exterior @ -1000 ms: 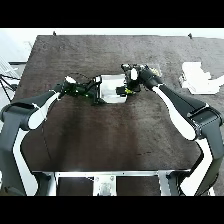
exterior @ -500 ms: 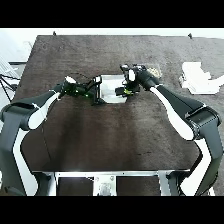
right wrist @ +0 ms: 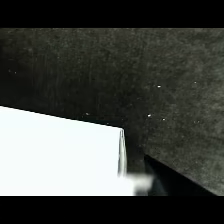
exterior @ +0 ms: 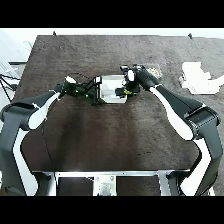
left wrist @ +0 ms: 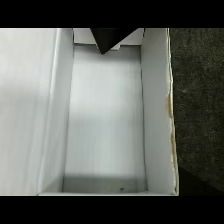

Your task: Fold the box and place the chain.

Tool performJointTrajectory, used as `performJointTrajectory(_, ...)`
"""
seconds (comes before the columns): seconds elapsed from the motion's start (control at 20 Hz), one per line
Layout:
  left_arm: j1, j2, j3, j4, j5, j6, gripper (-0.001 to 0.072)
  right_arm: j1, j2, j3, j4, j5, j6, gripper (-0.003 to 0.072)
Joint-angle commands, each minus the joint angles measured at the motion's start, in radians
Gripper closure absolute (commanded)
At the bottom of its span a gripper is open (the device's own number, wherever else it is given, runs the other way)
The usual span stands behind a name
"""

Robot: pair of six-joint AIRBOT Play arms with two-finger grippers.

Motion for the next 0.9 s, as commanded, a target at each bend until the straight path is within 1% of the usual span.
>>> performJointTrajectory(0.0,0.0,0.0,0.0,-0.001,0.001,-0.002,0.0359,0.0,0.017,0.025,-0.002,-0.004,0.014,0.0175)
performJointTrajectory(0.15,0.0,0.0,0.0,-0.001,0.001,-0.002,0.0359,0.0,0.03,0.049,-0.002,0.002,0.014,0.0176)
performJointTrajectory(0.3,0.0,0.0,0.0,-0.001,0.001,-0.002,0.0359,0.0,0.029,0.051,-0.006,0.053,0.014,0.0176)
performJointTrajectory(0.45,0.0,0.0,0.0,-0.001,0.001,-0.002,0.0359,0.0,0.027,0.051,-0.021,0.052,0.021,0.0178)
performJointTrajectory(0.75,0.0,0.0,0.0,-0.001,0.001,-0.002,0.036,0.0,-0.022,0.051,-0.047,0.07,0.048,0.0189)
performJointTrajectory(0.85,0.0,0.0,0.0,-0.001,0.001,-0.002,0.036,0.0,-0.037,0.051,-0.104,0.086,0.078,0.0252)
